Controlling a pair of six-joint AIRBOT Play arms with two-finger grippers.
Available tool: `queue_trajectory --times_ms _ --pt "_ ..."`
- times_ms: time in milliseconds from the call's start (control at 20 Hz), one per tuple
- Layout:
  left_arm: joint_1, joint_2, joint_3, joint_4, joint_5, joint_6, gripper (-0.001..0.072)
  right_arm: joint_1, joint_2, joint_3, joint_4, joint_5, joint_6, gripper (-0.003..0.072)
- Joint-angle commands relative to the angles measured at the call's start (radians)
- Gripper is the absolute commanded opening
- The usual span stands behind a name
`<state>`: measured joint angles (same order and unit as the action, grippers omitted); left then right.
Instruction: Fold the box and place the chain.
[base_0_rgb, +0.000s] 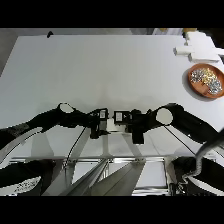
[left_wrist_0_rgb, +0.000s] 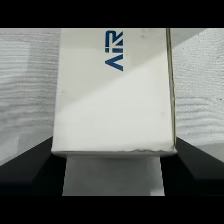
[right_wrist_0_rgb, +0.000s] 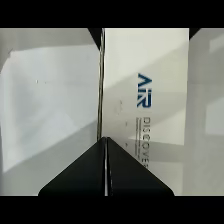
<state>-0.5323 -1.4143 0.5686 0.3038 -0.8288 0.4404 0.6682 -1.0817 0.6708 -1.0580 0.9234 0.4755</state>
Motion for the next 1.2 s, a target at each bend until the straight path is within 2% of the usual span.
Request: queue_trajectory --times_ms 0,150,300,450,600,750,1150 --pt "0.001 0.000 0.000 0.003 0.002 0.005 0.0253 -0.043 0.094 0.003 0.014 -0.037 0.034 0.0012" --pt "0.001 0.000 0.000 0.003 0.002 0.005 0.0253 -0.135 0.153 0.003 -0.034 -0.019 0.190 0.0012" --pt "0.001 0.000 0.000 0.003 0.002 0.005 0.0253 -0.276 0.155 -0.006 -0.136 0.074 0.548 0.0012" --pt "0.001 0.000 0.000 0.003 0.002 0.005 0.0253 -0.412 0.155 -0.074 -0.274 0.113 0.735 0.0012" --pt "0.001 0.000 0.000 0.003 0.002 0.005 0.0253 -0.467 0.155 -0.127 -0.391 0.116 0.933 0.0012" --pt "0.001 0.000 0.000 0.003 0.002 0.005 0.0253 -0.475 0.155 -0.127 -0.409 0.170 0.958 0.0012" --pt "0.001 0.000 0.000 0.003 0.002 0.005 0.0253 -0.475 0.155 -0.127 -0.370 0.161 0.964 0.0013"
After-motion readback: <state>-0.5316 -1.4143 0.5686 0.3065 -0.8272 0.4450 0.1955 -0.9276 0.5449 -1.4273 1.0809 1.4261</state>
